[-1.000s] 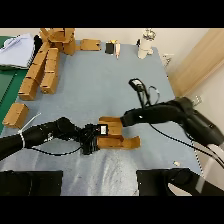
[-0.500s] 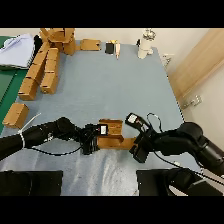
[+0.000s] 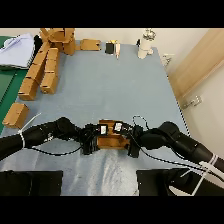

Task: Fold the box.

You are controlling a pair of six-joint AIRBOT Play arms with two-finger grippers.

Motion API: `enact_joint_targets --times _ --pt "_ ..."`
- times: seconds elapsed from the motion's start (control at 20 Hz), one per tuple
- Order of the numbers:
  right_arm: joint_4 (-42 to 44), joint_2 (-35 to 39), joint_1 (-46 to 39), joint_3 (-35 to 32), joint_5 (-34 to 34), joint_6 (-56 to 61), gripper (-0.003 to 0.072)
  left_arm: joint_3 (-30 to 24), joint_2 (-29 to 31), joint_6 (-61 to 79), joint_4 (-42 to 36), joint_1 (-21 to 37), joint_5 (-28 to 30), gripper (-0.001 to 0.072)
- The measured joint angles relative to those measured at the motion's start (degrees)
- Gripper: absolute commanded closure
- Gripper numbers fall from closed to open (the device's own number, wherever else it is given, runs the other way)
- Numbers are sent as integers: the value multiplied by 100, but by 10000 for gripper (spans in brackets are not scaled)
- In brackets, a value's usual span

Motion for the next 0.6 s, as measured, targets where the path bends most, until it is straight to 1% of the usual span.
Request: enact_joint_targets --times 0.1,0.3,0.6 --pt "-42 -160 0 4 249 -142 539 0 0 0 -2 0 2 100" --pt "-66 -302 4 28 516 -284 544 0 0 0 -2 0 0 100" --pt "507 -350 11 31 638 -835 544 0 0 0 -2 0 0 100"
